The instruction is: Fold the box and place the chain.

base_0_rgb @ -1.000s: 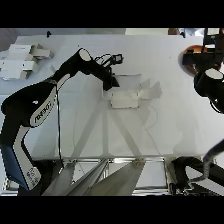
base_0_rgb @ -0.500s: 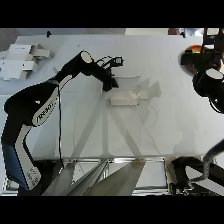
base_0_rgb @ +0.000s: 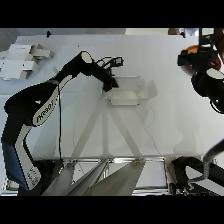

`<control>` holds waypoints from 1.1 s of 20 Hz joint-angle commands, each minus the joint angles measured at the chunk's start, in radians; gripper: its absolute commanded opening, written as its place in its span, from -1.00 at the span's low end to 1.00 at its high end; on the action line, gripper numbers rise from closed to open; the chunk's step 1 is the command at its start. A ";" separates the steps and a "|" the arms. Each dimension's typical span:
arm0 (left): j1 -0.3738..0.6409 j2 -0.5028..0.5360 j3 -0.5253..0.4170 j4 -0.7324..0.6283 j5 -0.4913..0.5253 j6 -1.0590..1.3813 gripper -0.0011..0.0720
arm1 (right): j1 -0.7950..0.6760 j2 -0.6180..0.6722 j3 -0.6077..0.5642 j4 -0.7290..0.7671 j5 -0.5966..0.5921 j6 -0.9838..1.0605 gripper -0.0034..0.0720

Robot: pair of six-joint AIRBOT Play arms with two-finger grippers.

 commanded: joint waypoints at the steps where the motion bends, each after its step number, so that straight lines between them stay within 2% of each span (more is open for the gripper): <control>1: -0.001 -0.001 0.000 0.004 -0.001 0.000 -0.96 | 0.001 0.039 0.001 0.003 0.196 -0.029 0.68; 5: -0.001 -0.001 0.000 0.004 -0.001 0.000 -0.96 | 0.001 0.158 0.000 -0.005 0.286 0.025 0.65; 6: -0.001 -0.001 0.000 0.004 -0.001 0.000 -0.96 | 0.001 0.191 0.000 -0.034 0.341 0.082 0.56; 7: -0.001 -0.001 0.000 0.005 -0.001 0.000 -0.96 | 0.001 0.218 0.000 -0.097 0.421 0.163 0.55; 9: -0.001 -0.001 0.000 0.004 -0.001 0.000 -0.96 | 0.001 0.259 0.000 -0.337 0.641 0.416 0.55; 12: -0.001 -0.001 0.000 0.004 -0.001 0.000 -0.96 | 0.001 0.273 0.000 -0.807 0.982 0.729 0.58; 14: -0.001 -0.001 0.000 0.004 -0.001 0.000 -0.92 | 0.001 0.273 0.000 -0.964 1.098 0.838 0.64; 15: -0.001 -0.001 0.000 0.005 -0.001 0.000 -0.92 | 0.001 0.272 -0.001 -0.977 1.144 0.841 0.72; 17: -0.001 -0.001 -0.001 0.004 -0.001 0.000 -0.92 | 0.001 0.272 -0.001 -0.971 1.170 0.825 0.75; 19: -0.001 -0.001 0.000 0.004 -0.001 0.000 -0.92 | 0.001 0.264 -0.002 -0.925 1.184 0.804 0.97; 22: -0.001 -0.001 0.000 0.005 -0.001 0.000 -0.92 | 0.003 0.263 -0.076 -0.899 1.150 0.630 0.97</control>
